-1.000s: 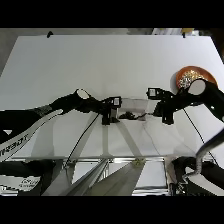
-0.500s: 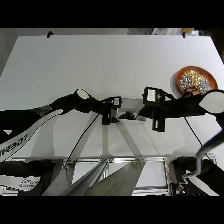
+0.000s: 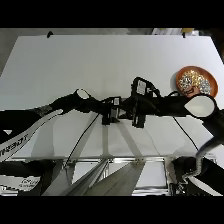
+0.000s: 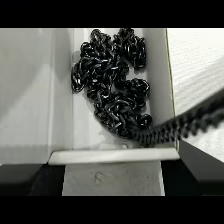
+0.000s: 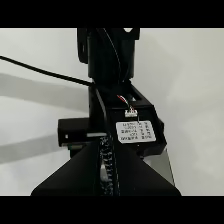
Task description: Fold the box and place the chain.
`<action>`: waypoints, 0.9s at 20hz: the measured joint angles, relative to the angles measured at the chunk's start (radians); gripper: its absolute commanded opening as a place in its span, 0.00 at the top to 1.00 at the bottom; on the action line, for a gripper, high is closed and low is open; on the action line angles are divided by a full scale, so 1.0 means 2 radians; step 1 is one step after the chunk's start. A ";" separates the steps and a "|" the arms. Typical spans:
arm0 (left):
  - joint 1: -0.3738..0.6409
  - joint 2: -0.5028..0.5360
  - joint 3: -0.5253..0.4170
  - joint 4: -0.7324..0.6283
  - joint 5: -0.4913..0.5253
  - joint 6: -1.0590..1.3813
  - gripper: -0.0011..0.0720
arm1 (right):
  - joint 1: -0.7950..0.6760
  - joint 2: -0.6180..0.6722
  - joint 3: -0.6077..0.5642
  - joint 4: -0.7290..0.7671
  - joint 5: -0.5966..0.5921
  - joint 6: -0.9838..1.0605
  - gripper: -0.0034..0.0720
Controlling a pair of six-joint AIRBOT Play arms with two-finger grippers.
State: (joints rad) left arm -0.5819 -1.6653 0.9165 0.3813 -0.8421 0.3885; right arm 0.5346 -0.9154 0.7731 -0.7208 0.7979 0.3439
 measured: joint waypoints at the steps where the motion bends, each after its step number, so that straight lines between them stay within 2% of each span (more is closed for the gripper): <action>1: 0.000 0.000 0.000 0.000 0.000 0.000 0.62 | 0.001 -0.011 0.000 -0.001 -0.002 0.000 0.93; 4: 0.000 0.000 0.000 0.000 0.001 -0.002 0.62 | 0.003 -0.044 0.001 -0.009 -0.006 0.006 0.92; 5: 0.000 0.000 0.000 0.000 0.001 -0.003 0.62 | 0.003 -0.056 0.002 -0.016 -0.006 0.011 0.90; 6: 0.000 0.000 0.000 0.001 0.002 -0.003 0.62 | 0.004 -0.064 0.002 -0.018 -0.008 0.014 0.80; 7: 0.000 0.000 0.000 0.002 0.004 -0.001 0.62 | 0.004 -0.073 0.002 0.002 -0.012 0.017 0.80; 8: 0.000 0.000 0.000 0.002 0.003 -0.001 0.62 | 0.003 -0.077 0.002 0.011 -0.011 0.021 0.93; 12: 0.000 0.000 0.000 0.004 0.005 0.004 0.62 | 0.003 -0.073 0.000 0.014 0.000 0.027 0.93; 18: 0.000 0.000 0.000 -0.003 0.002 -0.006 0.62 | -0.009 -0.015 -0.001 -0.113 -0.009 0.034 0.93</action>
State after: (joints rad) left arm -0.5816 -1.6657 0.9161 0.3744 -0.8383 0.3759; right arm 0.5163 -0.9463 0.7715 -0.9474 0.7799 0.4110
